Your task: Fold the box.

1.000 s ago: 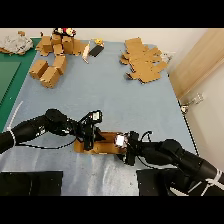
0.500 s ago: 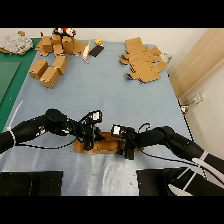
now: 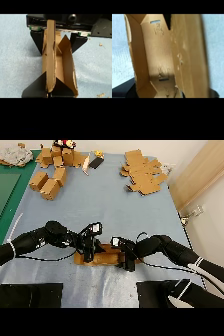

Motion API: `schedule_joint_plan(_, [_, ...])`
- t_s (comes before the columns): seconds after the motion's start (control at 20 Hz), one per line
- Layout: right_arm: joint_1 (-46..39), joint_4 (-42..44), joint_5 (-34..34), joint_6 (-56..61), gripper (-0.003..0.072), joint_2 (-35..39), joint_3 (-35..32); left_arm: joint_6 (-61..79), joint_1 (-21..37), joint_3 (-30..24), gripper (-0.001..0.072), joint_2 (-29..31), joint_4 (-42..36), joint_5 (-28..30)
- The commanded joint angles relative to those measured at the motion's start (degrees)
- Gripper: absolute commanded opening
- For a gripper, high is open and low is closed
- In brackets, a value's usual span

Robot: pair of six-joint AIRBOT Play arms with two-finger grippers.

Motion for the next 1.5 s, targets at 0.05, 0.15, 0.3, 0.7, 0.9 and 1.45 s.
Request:
schedule_joint_plan(0.05, [-0.04, -0.22, -0.50, -0.26, 0.0715, -0.15, 0.07, 0.02, 0.00, 0.04, 0.0011, 0.00, 0.00, 0.00])
schedule_joint_plan(0.15, [-0.02, -0.13, 0.17, -0.26, 0.0714, -0.28, 0.07, 0.02, 0.00, 0.04, 0.0011, 0.00, 0.02, 0.00])
schedule_joint_plan(0.3, [-0.02, -0.13, 0.33, -0.26, 0.0712, -0.46, 0.07, 0.02, 0.00, 0.04, 0.0011, 0.00, 0.02, 0.00])
schedule_joint_plan(0.7, [0.33, 0.28, 1.16, -0.28, 0.0583, -0.68, 0.04, 0.02, 0.00, 0.04, 0.0011, 0.00, 0.02, 0.00])
schedule_joint_plan(0.9, [0.33, 0.20, 1.14, -0.28, 0.0570, -1.60, 0.00, 0.02, 0.00, 0.04, 0.0011, 0.00, 0.02, 0.00])
schedule_joint_plan(1.45, [0.33, -1.25, -0.57, -0.31, 0.0452, -2.03, -0.07, 0.02, 0.00, 0.04, 0.0011, 0.00, 0.02, 0.00])
